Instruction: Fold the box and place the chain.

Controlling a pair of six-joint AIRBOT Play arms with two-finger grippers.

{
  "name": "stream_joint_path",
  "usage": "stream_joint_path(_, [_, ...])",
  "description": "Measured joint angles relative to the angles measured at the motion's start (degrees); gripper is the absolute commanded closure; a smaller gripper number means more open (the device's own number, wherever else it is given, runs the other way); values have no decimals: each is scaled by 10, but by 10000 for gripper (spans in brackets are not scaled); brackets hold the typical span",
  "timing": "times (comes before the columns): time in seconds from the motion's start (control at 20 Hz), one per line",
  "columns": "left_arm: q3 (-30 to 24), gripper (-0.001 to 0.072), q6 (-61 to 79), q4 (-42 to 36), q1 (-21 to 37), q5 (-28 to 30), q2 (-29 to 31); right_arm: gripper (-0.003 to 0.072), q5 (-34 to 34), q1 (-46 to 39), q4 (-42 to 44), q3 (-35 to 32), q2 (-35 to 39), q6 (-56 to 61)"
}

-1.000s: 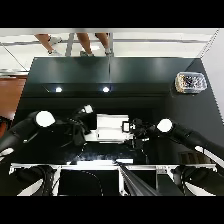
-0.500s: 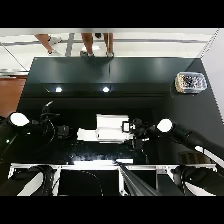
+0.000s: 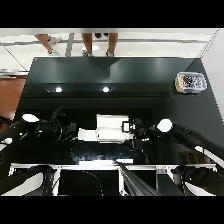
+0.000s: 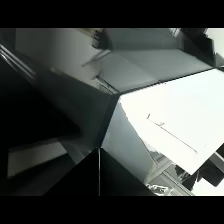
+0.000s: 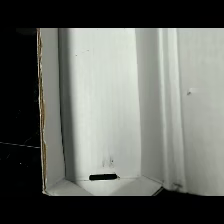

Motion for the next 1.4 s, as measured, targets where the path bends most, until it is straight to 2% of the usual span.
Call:
stream_joint_path(0.3, [24,678,38,-16,-31,3,-23,557,0,0,0,0,0,0])
stream_joint_path(0.35, [26,654,52,-23,-32,1,-24,557,0,0,0,0,0,0])
stream_joint_path(0.45, [30,374,89,-51,-33,-13,-25,557,0,0,0,0,0,0])
stream_joint_path(0.5, [31,182,112,-67,-34,-14,-25,557,0,0,0,0,0,0])
stream_joint_path(0.55, [32,37,128,-84,-35,-16,-25,557,0,0,0,0,0,0])
stream_joint_path(0.75, [33,36,165,-123,-38,-24,-26,557,0,0,0,0,0,0])
stream_joint_path(0.9, [41,37,177,-124,-60,-33,-23,557,0,0,0,0,0,0])
stream_joint_path(1.1, [66,37,131,-69,-116,-27,-3,557,0,0,0,0,0,0])
stream_joint_path(1.3, [95,38,34,-16,-172,8,28,557,0,0,0,0,0,0])
stream_joint_path(1.35, [101,49,9,-7,-182,15,32,557,0,0,0,0,0,0])
stream_joint_path(1.4, [108,163,-16,-1,-191,20,36,557,0,0,0,0,0,0])
